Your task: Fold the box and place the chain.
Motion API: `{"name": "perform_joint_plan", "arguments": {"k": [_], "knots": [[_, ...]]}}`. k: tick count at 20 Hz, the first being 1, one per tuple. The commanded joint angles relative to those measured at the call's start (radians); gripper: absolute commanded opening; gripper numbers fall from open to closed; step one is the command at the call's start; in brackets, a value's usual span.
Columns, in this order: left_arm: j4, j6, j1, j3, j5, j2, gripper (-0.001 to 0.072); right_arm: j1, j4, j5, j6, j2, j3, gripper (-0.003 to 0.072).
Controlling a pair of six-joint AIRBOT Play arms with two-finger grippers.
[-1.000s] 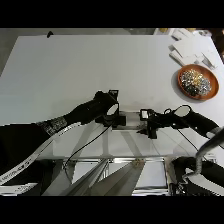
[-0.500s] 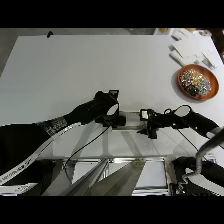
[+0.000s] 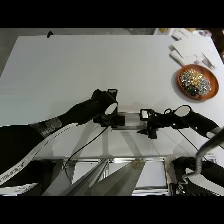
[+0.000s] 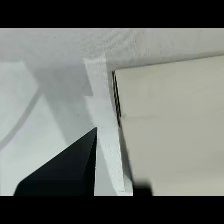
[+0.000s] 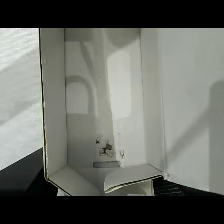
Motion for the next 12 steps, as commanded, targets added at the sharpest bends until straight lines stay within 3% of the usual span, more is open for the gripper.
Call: {"name": "perform_joint_plan", "arguments": {"k": [1, 11, 12], "knots": [[0.01, 0.007, 0.002, 0.001, 0.008, 0.024, 0.0222, 0.0, 0.0, 0.002, -0.002, 0.0, 0.0, 0.04], [0.01, 0.006, -0.026, 0.0, 0.059, -0.065, 0.02, 0.0, 0.0, 0.002, -0.001, 0.0, 0.0, 0.04], [0.009, 0.006, -0.026, 0.0, 0.061, -0.071, 0.0167, 0.0, 0.0, 0.002, -0.002, 0.0, 0.0, 0.04]]}}
